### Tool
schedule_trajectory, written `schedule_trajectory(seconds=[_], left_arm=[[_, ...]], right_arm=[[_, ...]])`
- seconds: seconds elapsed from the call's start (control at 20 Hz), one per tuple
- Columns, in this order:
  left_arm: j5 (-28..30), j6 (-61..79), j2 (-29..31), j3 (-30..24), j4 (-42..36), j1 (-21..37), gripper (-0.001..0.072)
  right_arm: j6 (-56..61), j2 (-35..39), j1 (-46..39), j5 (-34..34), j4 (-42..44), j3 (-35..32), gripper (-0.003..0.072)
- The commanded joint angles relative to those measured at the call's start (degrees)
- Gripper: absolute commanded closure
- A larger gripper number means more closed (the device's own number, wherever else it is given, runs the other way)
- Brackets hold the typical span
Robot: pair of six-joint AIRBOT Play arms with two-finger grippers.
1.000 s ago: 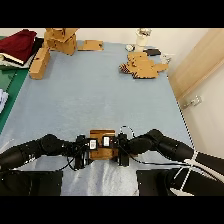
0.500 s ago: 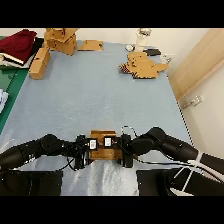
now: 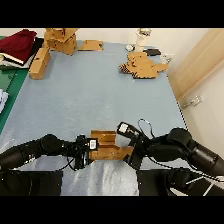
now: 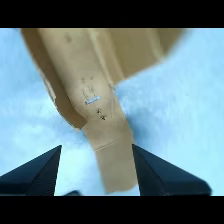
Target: Fold the box.
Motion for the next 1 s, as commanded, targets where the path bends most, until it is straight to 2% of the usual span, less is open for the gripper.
schedule_trajectory(seconds=[0.0,0.15,0.3,0.35,0.4,0.45,0.55,0.7,0.95], left_arm=[[0.0,0.0,-0.02,0.04,0.0,0.04,0.011],[0.0,0.0,-0.02,0.04,0.0,0.04,0.011],[0.0,0.02,-0.02,0.04,0.0,0.04,0.011],[-0.04,0.0,-0.02,0.04,0.0,0.04,0.011],[-0.02,0.0,-0.02,0.04,0.02,0.04,0.011],[0.0,0.02,-0.02,0.04,0.0,0.04,0.011],[0.0,0.02,-0.02,0.04,0.0,0.04,0.011],[0.0,0.0,-0.02,0.04,0.0,0.04,0.011],[-0.07,0.0,-0.02,0.04,0.0,0.04,0.011]], right_arm=[[22.64,2.95,0.04,-2.38,0.48,0.09,-0.0022],[27.12,2.38,0.04,-1.05,6.4,0.09,-0.0022],[28.04,1.99,0.02,4.9,8.96,0.11,-0.0022],[31.85,1.77,0.02,6.75,9.9,0.11,0.0015],[35.91,1.38,0.02,8.41,11.91,0.13,0.0284],[37.35,0.87,0.02,10.01,14.12,0.15,0.0665],[37.68,-1.11,0.02,15.43,17.11,0.39,0.0681],[37.55,-6.8,-0.59,24.61,16.7,3.43,0.0681],[33.75,-20.39,-4.52,22.64,16.37,12.83,0.0683]])
